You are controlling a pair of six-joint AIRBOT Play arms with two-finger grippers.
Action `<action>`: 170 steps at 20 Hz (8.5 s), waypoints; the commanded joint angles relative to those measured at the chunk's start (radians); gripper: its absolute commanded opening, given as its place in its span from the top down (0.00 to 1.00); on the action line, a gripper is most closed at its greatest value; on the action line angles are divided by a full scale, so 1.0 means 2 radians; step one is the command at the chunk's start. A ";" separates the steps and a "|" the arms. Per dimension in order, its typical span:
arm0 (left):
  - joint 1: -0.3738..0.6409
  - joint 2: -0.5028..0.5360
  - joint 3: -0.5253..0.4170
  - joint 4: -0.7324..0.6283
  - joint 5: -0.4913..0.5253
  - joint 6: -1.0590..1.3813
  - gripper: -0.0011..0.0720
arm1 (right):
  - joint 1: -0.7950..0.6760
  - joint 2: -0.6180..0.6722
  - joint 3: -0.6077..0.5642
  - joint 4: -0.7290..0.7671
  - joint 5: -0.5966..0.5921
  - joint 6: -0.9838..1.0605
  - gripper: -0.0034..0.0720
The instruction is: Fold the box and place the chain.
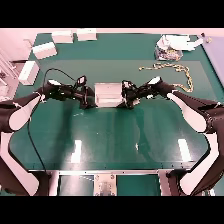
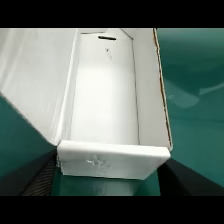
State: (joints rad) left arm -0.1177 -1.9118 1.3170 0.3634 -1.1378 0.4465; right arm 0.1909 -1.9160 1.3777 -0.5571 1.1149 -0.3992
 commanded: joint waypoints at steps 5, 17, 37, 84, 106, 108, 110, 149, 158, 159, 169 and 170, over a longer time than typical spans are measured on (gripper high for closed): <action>-0.006 -0.008 0.002 -0.012 0.016 -0.010 0.00 | 0.000 0.000 0.000 -0.001 0.002 -0.001 0.18; -0.006 -0.013 0.002 -0.036 0.005 0.027 0.00 | 0.000 0.000 0.000 -0.001 0.002 -0.001 0.18; 0.009 -0.031 0.030 -0.032 0.010 0.038 0.00 | 0.000 0.000 0.000 -0.001 0.002 -0.001 0.18; 0.001 -0.075 0.067 -0.049 -0.034 0.074 0.35 | 0.000 0.000 0.000 -0.001 0.002 -0.001 0.18; 0.001 -0.075 0.067 -0.055 -0.036 0.074 0.34 | 0.000 0.000 0.000 -0.001 0.001 -0.001 0.18; 0.001 -0.075 0.068 -0.055 -0.037 0.079 0.06 | 0.000 0.000 0.000 -0.001 0.001 -0.001 0.18; 0.001 -0.075 0.068 -0.055 -0.038 0.087 0.04 | 0.000 0.000 0.000 -0.001 0.001 -0.001 0.18; 0.002 -0.074 0.078 -0.017 -0.060 0.134 0.01 | 0.001 -0.002 -0.009 0.000 0.001 -0.001 0.18; 0.002 -0.074 0.078 -0.002 -0.068 0.134 0.34 | 0.001 -0.002 -0.009 0.000 0.001 -0.001 0.18; 0.002 -0.074 0.078 -0.002 -0.067 0.134 0.34 | 0.001 -0.002 -0.009 0.000 0.001 -0.001 0.18; 0.002 -0.074 0.078 -0.013 -0.059 0.133 0.34 | 0.001 -0.002 -0.009 -0.001 0.001 -0.001 0.18; 0.002 -0.074 0.078 -0.014 -0.059 0.133 0.34 | 0.001 -0.002 -0.009 -0.001 0.001 -0.001 0.18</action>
State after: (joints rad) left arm -0.1139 -2.0602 1.4734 0.3458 -1.2610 0.7132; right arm 0.1928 -1.9194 1.3598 -0.5587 1.1168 -0.4019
